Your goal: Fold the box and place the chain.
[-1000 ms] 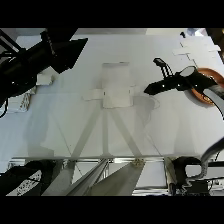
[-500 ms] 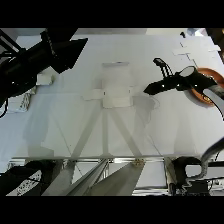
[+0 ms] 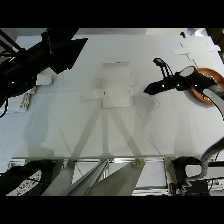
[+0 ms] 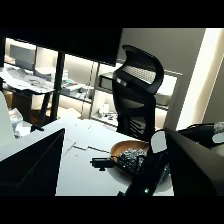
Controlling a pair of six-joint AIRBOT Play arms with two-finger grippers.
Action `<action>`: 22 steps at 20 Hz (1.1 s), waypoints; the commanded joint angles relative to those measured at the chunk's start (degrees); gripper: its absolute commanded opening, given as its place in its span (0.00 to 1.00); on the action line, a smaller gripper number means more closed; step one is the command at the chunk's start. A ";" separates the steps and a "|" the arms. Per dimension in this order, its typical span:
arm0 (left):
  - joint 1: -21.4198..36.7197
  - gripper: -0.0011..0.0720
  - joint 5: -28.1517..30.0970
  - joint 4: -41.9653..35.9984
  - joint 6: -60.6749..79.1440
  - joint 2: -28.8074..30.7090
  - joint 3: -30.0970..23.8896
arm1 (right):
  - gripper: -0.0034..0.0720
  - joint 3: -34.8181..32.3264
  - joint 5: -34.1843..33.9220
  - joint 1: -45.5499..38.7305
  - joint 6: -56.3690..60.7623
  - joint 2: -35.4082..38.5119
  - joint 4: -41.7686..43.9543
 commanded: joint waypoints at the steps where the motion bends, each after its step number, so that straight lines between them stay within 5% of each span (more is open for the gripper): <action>1: 0.04 0.96 0.09 1.57 -1.90 0.00 0.02 | 0.06 0.02 0.02 0.04 0.02 -0.02 0.02; 4: 0.00 0.95 4.22 5.60 -2.78 -0.15 0.13 | 0.06 0.02 0.02 0.07 0.02 -0.02 0.00; 6: 0.00 0.78 7.19 14.16 -7.85 -1.14 2.32 | 0.06 0.02 0.02 0.04 0.02 -0.02 0.00; 11: -0.02 0.82 5.97 38.32 -27.43 -10.75 18.05 | 0.06 0.02 0.02 0.04 0.02 -0.02 0.02; 14: -1.07 0.97 7.08 48.48 -32.89 -17.51 24.30 | 0.06 0.02 0.02 0.07 0.02 -0.02 0.02; 22: -1.81 0.97 5.18 53.42 -40.96 -35.01 28.09 | 0.06 0.02 0.02 0.04 0.02 -0.02 0.02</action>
